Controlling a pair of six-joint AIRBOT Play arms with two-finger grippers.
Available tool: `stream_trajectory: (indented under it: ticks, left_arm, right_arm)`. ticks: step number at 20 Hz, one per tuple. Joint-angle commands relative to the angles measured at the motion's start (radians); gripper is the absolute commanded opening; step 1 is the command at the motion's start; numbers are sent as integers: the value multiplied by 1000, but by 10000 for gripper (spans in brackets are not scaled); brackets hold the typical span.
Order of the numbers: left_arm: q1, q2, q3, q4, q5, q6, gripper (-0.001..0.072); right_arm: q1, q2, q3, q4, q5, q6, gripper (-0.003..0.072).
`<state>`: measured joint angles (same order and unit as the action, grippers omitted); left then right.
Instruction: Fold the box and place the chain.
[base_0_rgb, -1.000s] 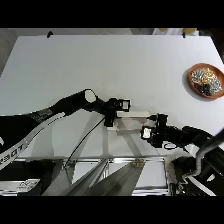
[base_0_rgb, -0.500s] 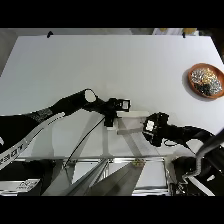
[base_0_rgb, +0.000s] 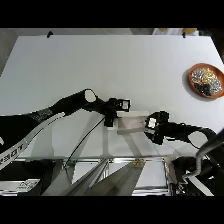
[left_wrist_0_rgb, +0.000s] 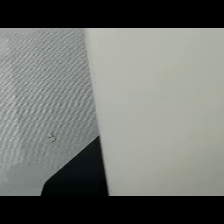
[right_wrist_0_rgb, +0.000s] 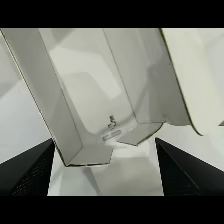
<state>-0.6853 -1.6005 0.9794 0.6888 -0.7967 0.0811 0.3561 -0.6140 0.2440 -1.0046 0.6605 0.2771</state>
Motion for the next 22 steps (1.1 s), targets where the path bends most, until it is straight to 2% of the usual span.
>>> stream_trajectory:
  ticks: [1,7,9,11,12,13,15,16,18,19,22]
  left_arm:
    - [-1,0,0,0,-1,0,11]
    - [-1,0,0,0,-1,0,11]
    - [-1,0,0,0,-1,0,11]
    - [-1,0,0,0,-1,0,11]
    - [-1,0,0,0,-1,0,11]
    - [-1,0,0,0,-1,0,11]
    - [-1,0,0,0,-1,0,11]
    - [-1,0,0,0,-1,0,11]
    - [-1,0,0,0,-1,0,11]
    - [-1,0,0,0,-1,0,11]
    - [-1,0,0,0,-1,0,11]
  right_arm:
    - [-63,-4,21,92,31,-104,685]
    - [-108,-7,33,96,72,-103,684]
    - [-64,-2,32,95,106,-101,633]
    - [25,12,32,93,108,-87,630]
    - [71,16,32,93,106,-61,604]
    - [121,15,32,92,106,-17,468]
    - [196,8,31,98,103,10,116]
    - [223,-5,31,121,77,11,79]
    - [266,-55,31,200,-8,11,76]
    - [283,-90,31,235,-48,11,32]
    - [337,-222,32,339,-182,10,19]
